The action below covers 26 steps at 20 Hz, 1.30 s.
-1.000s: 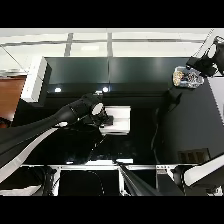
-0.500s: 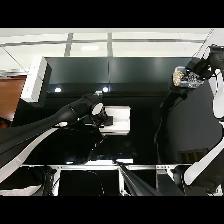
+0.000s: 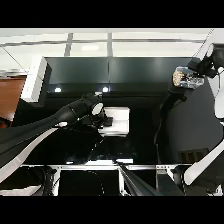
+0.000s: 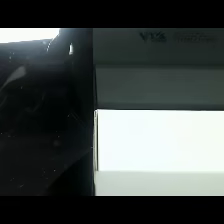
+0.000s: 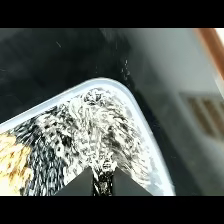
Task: Fold the box and place the chain.
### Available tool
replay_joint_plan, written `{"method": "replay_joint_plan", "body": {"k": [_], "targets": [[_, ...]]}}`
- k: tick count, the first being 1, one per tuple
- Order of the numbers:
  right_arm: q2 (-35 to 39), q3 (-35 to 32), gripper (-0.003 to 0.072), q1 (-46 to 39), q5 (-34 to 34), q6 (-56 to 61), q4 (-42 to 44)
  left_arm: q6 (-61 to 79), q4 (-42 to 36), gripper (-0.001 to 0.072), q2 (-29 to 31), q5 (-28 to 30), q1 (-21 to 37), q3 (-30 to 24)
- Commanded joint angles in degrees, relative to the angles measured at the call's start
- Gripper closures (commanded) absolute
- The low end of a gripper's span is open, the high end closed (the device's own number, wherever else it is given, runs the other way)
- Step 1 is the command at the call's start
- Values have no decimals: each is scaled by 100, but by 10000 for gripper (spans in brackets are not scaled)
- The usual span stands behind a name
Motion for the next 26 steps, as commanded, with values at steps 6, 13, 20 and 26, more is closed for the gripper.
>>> {"method": "replay_joint_plan", "body": {"k": [6, 13, 20, 26], "targets": [[2050, 33, 675, 125, 330, -1744, 525, 2, 7, 680, 2, -31, 4, -4], [3978, -118, 676, 323, 721, -2267, 2059, 2, 7, 680, 2, -22, 4, -4], [5755, -1862, 675, 791, 1622, -2623, 4002, 2, 7, 680, 2, -24, 4, -4], [5980, -2326, 674, 1773, 2588, -2879, 4819, 2, 7, 680, 2, -20, 4, -4]]}}
